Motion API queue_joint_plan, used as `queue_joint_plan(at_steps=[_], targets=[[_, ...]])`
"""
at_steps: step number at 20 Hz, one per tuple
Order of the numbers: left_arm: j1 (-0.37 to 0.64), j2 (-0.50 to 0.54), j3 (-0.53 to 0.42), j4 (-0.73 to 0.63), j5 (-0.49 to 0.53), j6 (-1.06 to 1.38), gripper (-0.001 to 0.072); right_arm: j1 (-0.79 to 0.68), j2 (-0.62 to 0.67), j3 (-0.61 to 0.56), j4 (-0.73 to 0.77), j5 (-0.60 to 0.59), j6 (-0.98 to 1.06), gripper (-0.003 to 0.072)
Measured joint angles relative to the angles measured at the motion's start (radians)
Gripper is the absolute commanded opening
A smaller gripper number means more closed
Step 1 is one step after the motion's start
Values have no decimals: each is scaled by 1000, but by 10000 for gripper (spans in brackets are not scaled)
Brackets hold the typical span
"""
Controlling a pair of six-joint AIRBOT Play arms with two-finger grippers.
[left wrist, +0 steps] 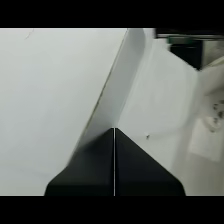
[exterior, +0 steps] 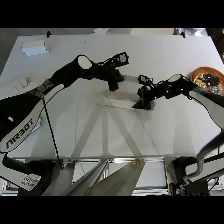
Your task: Fold the box and place the chain.
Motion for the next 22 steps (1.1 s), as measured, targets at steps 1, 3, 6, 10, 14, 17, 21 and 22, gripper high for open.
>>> queue_joint_plan(at_steps=[1,3,6,10,14,17,21,22], targets=[[-3,-10,0,1,24,-22,15,0,0,0,0,0,0,292],[-8,-23,0,6,58,-53,16,0,0,0,0,0,0,292],[-10,-22,0,19,77,-75,16,0,0,0,0,0,0,292],[-5,26,0,116,53,-83,15,0,0,0,0,0,0,292],[39,97,0,217,-30,-73,16,0,0,0,0,0,0,292],[89,127,0,261,-148,-8,249,0,0,0,0,0,0,292],[121,132,0,301,-273,62,658,0,0,0,0,0,0,292],[122,127,0,305,-289,78,665,0,0,0,0,0,0,292]])
